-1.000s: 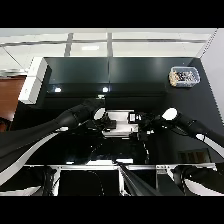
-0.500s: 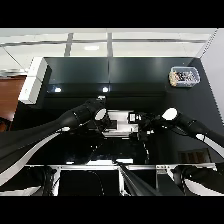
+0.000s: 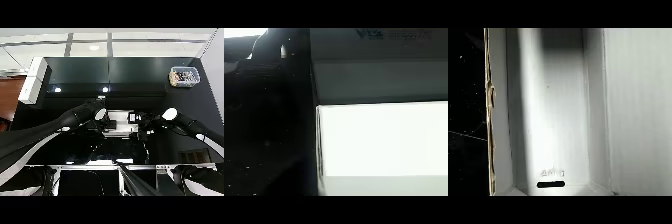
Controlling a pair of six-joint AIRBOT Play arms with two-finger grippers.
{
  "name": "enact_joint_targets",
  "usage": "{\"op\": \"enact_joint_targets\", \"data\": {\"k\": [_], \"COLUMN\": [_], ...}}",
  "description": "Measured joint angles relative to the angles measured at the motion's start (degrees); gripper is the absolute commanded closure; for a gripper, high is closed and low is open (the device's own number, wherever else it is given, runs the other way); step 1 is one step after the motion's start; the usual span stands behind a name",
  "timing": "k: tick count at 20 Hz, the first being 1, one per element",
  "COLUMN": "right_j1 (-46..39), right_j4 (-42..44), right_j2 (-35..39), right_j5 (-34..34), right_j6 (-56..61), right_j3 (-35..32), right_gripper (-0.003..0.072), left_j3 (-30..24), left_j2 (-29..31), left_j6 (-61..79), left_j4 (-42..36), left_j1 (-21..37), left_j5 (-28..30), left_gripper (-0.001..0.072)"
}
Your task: Fold the box and place the chain.
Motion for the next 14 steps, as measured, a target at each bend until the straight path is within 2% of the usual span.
{"op": "enact_joint_targets", "data": {"k": [7, 9, 10, 12, 13, 14], "right_j1": [0.0, 0.0, 0.0, 0.0, 0.0, 0.0], "right_j4": [0.1, 0.1, 0.1, 0.1, 0.1, 0.2], "right_j2": [0.0, 0.0, 0.0, 0.0, 0.0, 0.0], "right_j5": [0.0, 0.0, 0.0, 0.0, 0.0, 0.0], "right_j6": [0.0, 0.0, 0.0, 0.0, 0.0, 0.1], "right_j3": [0.0, 0.0, 0.0, 0.0, 0.0, 0.0], "right_gripper": [0.0553, 0.0554, 0.0553, 0.0554, 0.0553, 0.0553], "left_j3": [0.0, 0.0, 0.0, 0.0, 0.0, 0.0], "left_j2": [0.4, 0.8, 1.0, 1.2, 1.2, 1.2], "left_j6": [-0.2, -0.2, -0.2, -0.4, -0.3, -0.4], "left_j4": [-0.3, 0.0, 0.2, 0.4, 0.4, 0.4], "left_j1": [0.1, 0.3, 0.4, 0.7, 0.7, 0.7], "left_j5": [1.1, 1.1, 1.1, 1.0, 1.0, 1.0], "left_gripper": [0.0291, 0.0314, 0.0394, 0.0614, 0.0684, 0.0684]}}
